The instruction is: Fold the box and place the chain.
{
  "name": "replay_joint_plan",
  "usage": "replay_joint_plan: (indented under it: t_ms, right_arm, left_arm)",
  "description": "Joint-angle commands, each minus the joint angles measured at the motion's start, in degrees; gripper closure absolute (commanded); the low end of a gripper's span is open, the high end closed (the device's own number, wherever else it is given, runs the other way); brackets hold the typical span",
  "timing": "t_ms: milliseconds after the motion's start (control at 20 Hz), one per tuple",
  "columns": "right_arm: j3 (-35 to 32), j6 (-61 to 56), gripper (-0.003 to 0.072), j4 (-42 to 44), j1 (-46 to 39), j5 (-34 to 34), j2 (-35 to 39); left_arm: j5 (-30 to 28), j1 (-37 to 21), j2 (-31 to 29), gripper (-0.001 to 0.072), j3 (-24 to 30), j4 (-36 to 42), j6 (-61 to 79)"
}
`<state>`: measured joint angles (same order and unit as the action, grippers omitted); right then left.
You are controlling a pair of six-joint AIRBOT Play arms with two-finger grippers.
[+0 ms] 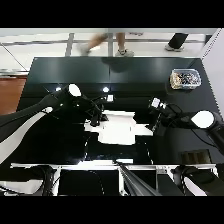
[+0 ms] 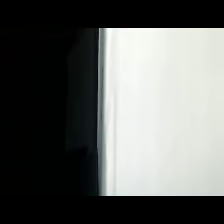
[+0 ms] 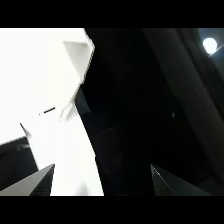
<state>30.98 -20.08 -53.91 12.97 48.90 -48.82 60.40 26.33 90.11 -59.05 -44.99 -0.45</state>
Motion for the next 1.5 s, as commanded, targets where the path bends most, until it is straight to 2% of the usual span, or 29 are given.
replay_joint_plan:
  t_ms: [0, 150, 300, 500, 750, 950, 1200, 1450]
  right_arm:
    - [-3.5, 2.3, -0.001, 0.2, 1.8, -1.5, -0.1]
    - [-6.8, 7.6, -0.001, 0.9, 7.4, -6.8, -1.2]
    - [-6.9, 9.3, -0.001, 0.9, 10.9, -6.3, -3.4]
    - [-6.9, 10.9, -0.0009, 2.1, 11.2, -5.0, -6.1]
    - [-7.0, 11.0, -0.0009, 10.6, 13.9, -6.5, -8.2]
    - [-7.0, 11.0, -0.001, 10.4, 18.2, -9.2, -8.9]
    - [-7.0, 10.9, -0.0009, 13.5, 18.7, -12.7, -9.0]
    - [-5.2, 10.9, -0.001, 10.9, 18.6, -13.4, -9.0]
  left_arm:
    - [1.4, -0.2, 0.7, 0.0679, 0.0, -0.2, -2.4]
    - [1.3, -0.2, 0.7, 0.068, 0.0, -0.2, -3.2]
    - [1.2, -0.2, 0.7, 0.068, 0.0, -0.8, -6.3]
    - [1.0, -0.3, 0.7, 0.068, 0.0, -1.4, -6.5]
    - [0.0, -0.3, 0.7, 0.068, 0.0, -1.0, -6.4]
    - [0.0, -0.3, 0.7, 0.068, 0.0, -1.0, -6.4]
    - [0.0, -0.3, 0.7, 0.068, 0.0, -1.0, -6.4]
    - [-1.4, -0.3, 0.7, 0.0681, 0.0, -0.9, -5.7]
